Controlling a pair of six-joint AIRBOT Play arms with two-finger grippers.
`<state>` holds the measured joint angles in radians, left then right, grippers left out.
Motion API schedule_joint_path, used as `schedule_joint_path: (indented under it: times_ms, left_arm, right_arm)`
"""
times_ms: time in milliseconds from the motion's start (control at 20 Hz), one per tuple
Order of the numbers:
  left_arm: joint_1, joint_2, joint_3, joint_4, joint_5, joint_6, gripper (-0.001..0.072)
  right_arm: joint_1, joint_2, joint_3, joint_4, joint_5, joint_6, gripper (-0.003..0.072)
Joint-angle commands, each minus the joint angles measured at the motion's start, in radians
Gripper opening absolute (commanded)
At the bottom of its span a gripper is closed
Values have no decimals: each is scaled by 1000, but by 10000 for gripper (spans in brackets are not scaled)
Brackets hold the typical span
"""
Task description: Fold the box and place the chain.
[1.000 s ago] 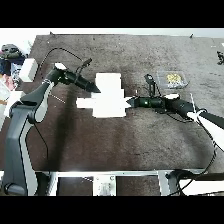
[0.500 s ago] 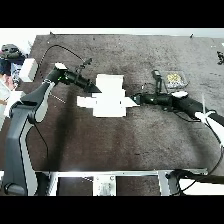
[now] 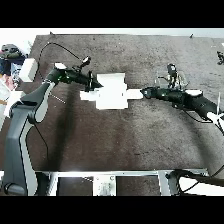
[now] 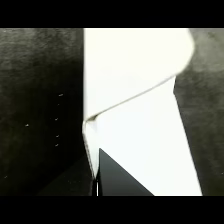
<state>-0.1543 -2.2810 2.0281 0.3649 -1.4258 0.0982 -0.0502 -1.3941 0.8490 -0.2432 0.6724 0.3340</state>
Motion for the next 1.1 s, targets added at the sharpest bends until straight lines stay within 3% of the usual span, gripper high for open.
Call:
schedule_joint_path:
  times_ms: [0, 450, 750, 850, 1050]
  left_arm:
    - [-13, -1, -14, 67, 40, 42, 9]
    - [-29, -4, -39, 95, 83, 76, 10]
    - [-29, -4, -39, 114, 68, 76, 12]
    - [-29, -4, -39, 115, 68, 75, 12]
    - [-29, -4, -39, 113, 53, 75, 12]
  right_arm:
    - [-5, 2, 1, 0, 0, -2, 387]
    - [-5, 2, 1, 0, 5, -140, 387]
    - [69, 2, 0, 0, 54, -563, 394]
    - [114, 2, 0, 0, 53, -685, 612]
    - [194, -11, 1, 0, 53, -848, 614]
